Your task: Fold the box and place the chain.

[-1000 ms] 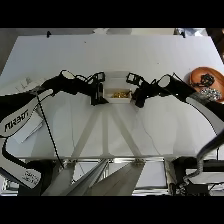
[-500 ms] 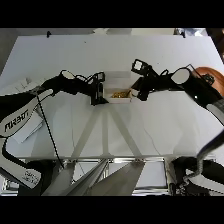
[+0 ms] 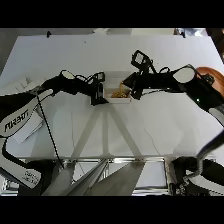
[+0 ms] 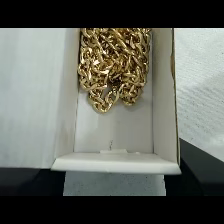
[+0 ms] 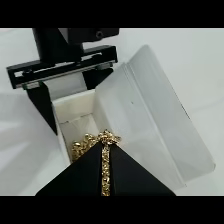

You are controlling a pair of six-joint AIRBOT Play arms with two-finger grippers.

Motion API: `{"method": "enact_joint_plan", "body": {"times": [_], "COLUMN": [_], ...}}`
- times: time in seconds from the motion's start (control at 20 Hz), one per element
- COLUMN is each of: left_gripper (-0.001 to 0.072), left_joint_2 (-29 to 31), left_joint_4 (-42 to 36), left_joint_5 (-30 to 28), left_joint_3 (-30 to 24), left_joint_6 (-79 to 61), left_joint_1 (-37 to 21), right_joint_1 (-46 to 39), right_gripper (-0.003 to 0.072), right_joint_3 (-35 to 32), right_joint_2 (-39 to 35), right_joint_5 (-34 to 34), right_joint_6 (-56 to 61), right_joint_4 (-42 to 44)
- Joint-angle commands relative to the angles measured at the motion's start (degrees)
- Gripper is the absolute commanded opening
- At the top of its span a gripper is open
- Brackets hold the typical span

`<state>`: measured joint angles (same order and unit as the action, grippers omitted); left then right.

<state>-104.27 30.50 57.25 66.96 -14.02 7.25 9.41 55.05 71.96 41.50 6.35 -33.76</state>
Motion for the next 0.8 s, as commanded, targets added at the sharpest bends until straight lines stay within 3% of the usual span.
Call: {"method": "enact_joint_plan", "body": {"times": [0.0, 0.05, 0.15, 0.2, 0.35, 0.55, 0.75], "left_gripper": [0.0277, 0.0277, 0.0277, 0.0277, 0.0277, 0.0277, 0.0277], "left_joint_2": [0.0, 0.0, 0.0, 0.0, 0.0, 0.0, 0.0], "left_joint_4": [0.0, 0.0, 0.0, 0.0, 0.0, 0.0, 0.0], "left_joint_5": [0.0, 0.0, 0.0, 0.0, 0.0, 0.0, 0.0], "left_joint_3": [0.0, 0.0, 0.0, 0.0, 0.0, 0.0, 0.0], "left_joint_6": [0.0, 0.0, 0.0, 0.0, 0.0, 0.0, 0.0], "left_joint_1": [0.0, 0.0, 0.0, 0.0, 0.0, 0.0, 0.0], "right_joint_1": [0.5, 0.5, 0.4, 0.0, -4.6, -14.1, -17.3], "right_gripper": [0.0016, 0.008, 0.038, 0.0409, 0.0396, 0.0337, 0.0336], "right_joint_3": [0.1, 0.1, 0.1, 0.1, 0.1, 0.1, 0.1], "right_joint_2": [3.4, 4.3, 4.7, 4.5, 3.6, 4.4, 9.5], "right_joint_5": [-2.9, -2.6, -1.9, -1.8, -0.7, 9.3, 10.1], "right_joint_6": [-0.8, -0.8, -0.9, -1.3, -1.9, -10.0, -14.7], "right_joint_4": [-0.1, -1.2, -4.6, -5.9, -6.6, -6.9, -6.6]}}
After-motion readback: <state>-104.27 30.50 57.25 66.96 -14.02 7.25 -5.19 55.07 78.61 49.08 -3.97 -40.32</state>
